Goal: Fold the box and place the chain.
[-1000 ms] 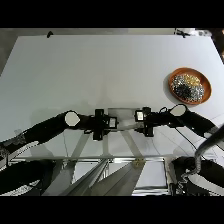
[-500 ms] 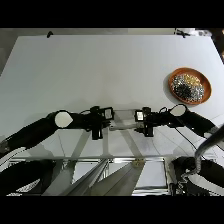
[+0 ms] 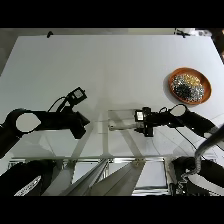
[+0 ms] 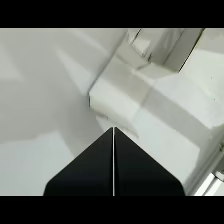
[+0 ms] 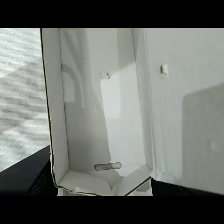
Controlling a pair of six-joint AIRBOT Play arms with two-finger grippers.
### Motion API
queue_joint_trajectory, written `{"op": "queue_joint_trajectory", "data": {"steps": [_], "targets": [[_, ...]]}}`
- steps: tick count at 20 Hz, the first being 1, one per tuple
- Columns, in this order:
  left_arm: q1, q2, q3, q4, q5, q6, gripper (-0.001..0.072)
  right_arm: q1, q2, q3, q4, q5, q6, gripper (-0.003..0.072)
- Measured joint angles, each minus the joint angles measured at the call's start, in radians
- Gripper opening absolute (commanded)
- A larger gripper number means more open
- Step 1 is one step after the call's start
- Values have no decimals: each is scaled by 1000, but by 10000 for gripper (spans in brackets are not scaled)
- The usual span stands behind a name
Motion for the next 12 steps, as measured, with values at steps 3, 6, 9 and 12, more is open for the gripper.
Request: {"op": "queue_joint_trajectory", "data": {"steps": [3,6,9,12], "targets": [[21,-52,-39,-14,-38,-113,5,0,0,0,0,0,0,411],[24,-157,-58,-102,0,-157,5,0,0,0,0,0,0,411],[9,-263,-65,-196,69,-172,5,0,0,0,0,0,0,411],[-3,-328,-67,-255,124,-182,5,0,0,0,0,0,0,411]]}}
